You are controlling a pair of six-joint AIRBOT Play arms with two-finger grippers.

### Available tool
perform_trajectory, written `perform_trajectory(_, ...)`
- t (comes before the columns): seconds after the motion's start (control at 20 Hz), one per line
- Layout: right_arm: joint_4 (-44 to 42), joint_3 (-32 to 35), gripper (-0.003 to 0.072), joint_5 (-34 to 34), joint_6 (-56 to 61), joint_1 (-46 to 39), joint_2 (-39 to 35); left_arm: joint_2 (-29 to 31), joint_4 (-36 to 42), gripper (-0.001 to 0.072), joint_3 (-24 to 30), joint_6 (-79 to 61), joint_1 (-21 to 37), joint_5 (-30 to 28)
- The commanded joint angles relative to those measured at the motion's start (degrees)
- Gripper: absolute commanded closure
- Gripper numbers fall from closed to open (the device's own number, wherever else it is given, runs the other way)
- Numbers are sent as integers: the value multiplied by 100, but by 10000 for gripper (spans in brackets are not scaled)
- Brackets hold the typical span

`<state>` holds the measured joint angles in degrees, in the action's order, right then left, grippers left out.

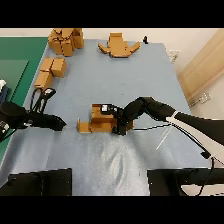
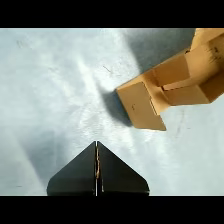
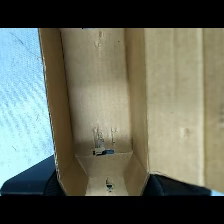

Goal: Fold the box.

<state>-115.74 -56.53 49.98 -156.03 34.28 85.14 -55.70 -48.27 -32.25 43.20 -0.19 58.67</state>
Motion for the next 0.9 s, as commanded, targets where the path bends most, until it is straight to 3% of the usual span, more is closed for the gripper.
perform_trajectory(0.0, -13, -7, 178, -13, 0, 0, 2, -660, 667, 673, 144, 575, -302, -9)
perform_trajectory(0.3, -13, -4, 178, -13, 0, 0, 2, -1676, 1281, 673, 142, 417, -511, -221)
perform_trajectory(0.6, -15, -4, 178, -15, 2, 0, 2, -1700, 2835, 673, 70, -933, -511, 251)
perform_trajectory(0.85, -11, -4, 178, -15, 0, 0, 2, -1700, 3423, 671, 48, -1711, -511, 479)
